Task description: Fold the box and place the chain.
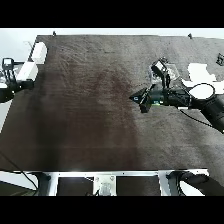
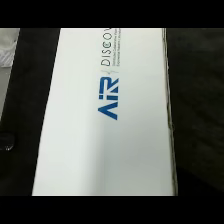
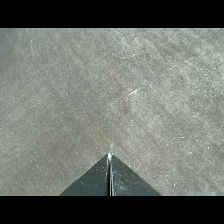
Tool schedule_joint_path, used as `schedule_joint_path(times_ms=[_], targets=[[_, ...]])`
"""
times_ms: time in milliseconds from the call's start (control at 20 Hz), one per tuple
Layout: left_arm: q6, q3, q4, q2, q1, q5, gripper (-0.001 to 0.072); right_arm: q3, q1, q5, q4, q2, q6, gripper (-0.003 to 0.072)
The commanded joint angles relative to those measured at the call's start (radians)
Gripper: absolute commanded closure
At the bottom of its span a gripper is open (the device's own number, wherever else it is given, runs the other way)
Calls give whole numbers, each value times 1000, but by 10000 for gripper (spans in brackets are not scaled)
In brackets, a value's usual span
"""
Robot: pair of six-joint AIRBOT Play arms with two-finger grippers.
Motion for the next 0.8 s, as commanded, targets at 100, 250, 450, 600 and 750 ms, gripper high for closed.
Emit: schedule_joint_path(times_ms=[100,250,450,600,750], targets=[[-3,29,-8,-53,65,-9,689,-6,1,-1,25,0,3,675],[6,60,0,-77,66,-67,689,-7,1,-24,48,0,3,675],[4,121,57,-115,66,-196,688,-7,2,-45,53,0,3,675],[-4,124,62,-118,66,-196,684,-7,2,-45,55,0,3,675],[-18,124,64,-118,66,-179,24,-7,2,-45,55,0,3,544]])
